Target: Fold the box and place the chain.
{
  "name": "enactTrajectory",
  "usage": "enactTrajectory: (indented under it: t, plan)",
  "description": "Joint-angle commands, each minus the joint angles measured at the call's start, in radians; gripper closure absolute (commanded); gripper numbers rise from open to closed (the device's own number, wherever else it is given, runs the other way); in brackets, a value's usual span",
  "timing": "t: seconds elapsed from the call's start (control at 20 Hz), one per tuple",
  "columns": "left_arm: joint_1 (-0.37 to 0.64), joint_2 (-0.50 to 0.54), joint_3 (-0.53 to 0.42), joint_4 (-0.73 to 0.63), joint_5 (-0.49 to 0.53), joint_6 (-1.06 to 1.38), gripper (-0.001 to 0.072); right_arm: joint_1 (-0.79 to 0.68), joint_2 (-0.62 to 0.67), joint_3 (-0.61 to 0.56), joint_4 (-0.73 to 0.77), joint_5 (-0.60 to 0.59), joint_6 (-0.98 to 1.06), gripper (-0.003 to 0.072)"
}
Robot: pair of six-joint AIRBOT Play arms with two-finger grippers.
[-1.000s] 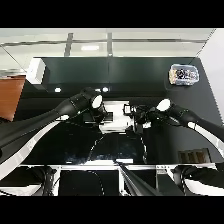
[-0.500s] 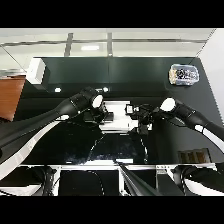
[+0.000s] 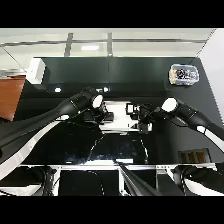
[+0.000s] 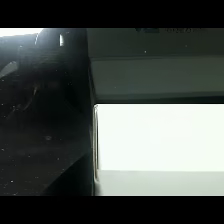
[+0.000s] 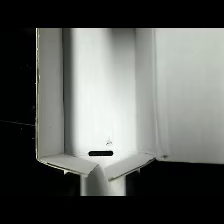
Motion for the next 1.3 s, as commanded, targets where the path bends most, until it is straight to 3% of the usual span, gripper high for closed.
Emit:
enactTrajectory:
  t: [0.0,0.15,0.4,0.55,0.6,0.65,0.7,0.75,0.8,0.85,0.9,0.95,1.0,1.05,1.25]
  plan:
    - [0.001,0.001,0.001,-0.001,-0.001,0.000,0.0684,0.000,0.001,0.000,0.084,0.032,0.000,0.0619]
    - [0.001,0.001,0.001,-0.002,0.000,0.000,0.0684,0.003,0.000,-0.009,0.120,0.051,0.017,0.0618]
    - [0.001,0.001,0.001,-0.012,0.000,0.000,0.0684,0.031,-0.068,-0.017,0.327,-0.006,0.018,0.0618]
    - [0.001,0.001,0.001,-0.012,0.000,0.000,0.0684,0.021,-0.084,-0.017,0.309,-0.008,0.026,0.0617]
    - [0.001,0.001,0.001,-0.012,0.000,0.000,0.0684,0.010,-0.084,-0.017,0.312,0.001,0.037,0.0578]
    - [0.001,0.000,0.001,-0.012,0.000,0.000,0.0684,0.001,-0.084,-0.017,0.312,0.004,0.047,0.0404]
    - [0.001,0.000,0.001,-0.012,0.000,0.000,0.0684,-0.006,-0.084,-0.017,0.309,0.004,0.064,0.0419]
    - [0.001,0.000,0.001,-0.012,0.000,0.000,0.0684,-0.013,-0.084,-0.017,0.308,0.012,0.068,0.0550]
    - [0.001,0.000,0.001,-0.012,0.000,0.000,0.0684,-0.016,-0.084,-0.017,0.309,0.018,0.069,0.0529]
    - [0.001,0.000,0.001,-0.012,-0.001,0.000,0.0684,-0.015,-0.084,-0.017,0.309,0.018,0.078,0.0324]
    - [0.001,0.000,0.001,-0.012,-0.001,0.000,0.0684,-0.015,-0.084,-0.017,0.308,0.021,0.095,0.0263]
    - [0.001,0.000,0.001,-0.012,-0.001,0.000,0.0684,-0.016,-0.084,-0.016,0.300,0.020,0.124,0.0283]
    - [0.001,0.000,0.001,-0.012,-0.001,0.000,0.0684,-0.016,-0.079,-0.016,0.277,0.026,0.174,0.0523]
    - [0.001,0.000,0.001,-0.012,-0.001,0.000,0.0684,-0.026,-0.069,-0.016,0.251,0.054,0.222,0.0679]
    - [0.001,0.000,0.001,-0.012,0.000,0.000,0.0684,-0.181,0.029,0.062,0.040,0.283,0.728,0.0671]
